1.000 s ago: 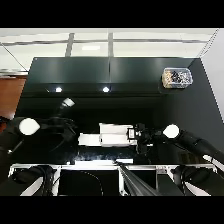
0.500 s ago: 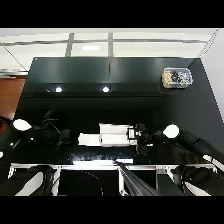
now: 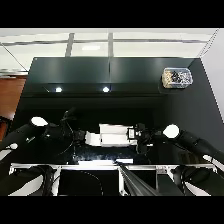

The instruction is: Fold the box and place the chain.

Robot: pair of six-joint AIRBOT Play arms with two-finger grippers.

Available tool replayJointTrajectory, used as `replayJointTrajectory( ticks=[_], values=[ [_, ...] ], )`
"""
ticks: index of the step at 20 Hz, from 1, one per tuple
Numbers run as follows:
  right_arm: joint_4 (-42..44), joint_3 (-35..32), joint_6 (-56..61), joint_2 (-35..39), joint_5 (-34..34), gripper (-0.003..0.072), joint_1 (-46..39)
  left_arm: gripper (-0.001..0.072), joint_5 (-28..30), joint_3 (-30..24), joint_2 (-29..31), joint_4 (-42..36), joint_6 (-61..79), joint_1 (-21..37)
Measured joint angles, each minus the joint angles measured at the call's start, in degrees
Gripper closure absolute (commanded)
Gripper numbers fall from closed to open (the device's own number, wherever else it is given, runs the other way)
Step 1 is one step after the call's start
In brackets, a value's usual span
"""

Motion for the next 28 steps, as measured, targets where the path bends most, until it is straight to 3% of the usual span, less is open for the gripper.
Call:
replayJointTrajectory(
  ticks=[1,2,11,22,28],
  values=[
    [0.0,0.0,0.0,0.0,0.0,0.0257,0.0,0.0154,0.0,0.6,0.2,-0.3,0.4,-0.2],
    [0.0,0.0,0.0,0.0,0.0,0.0257,0.0,0.0122,-0.2,1.2,0.6,-0.5,0.5,-0.3],
    [0.0,0.0,0.2,0.0,0.0,0.0257,0.0,0.0116,-1.7,4.2,4.0,1.0,0.9,-2.4],
    [0.0,0.0,0.2,0.0,0.0,0.0257,0.0,0.0117,17.0,4.7,4.3,0.8,-4.3,-18.9],
    [0.0,0.0,0.2,0.0,0.0,0.0257,0.0,0.0118,20.1,6.8,4.3,9.5,-15.2,-24.2]
  ],
)
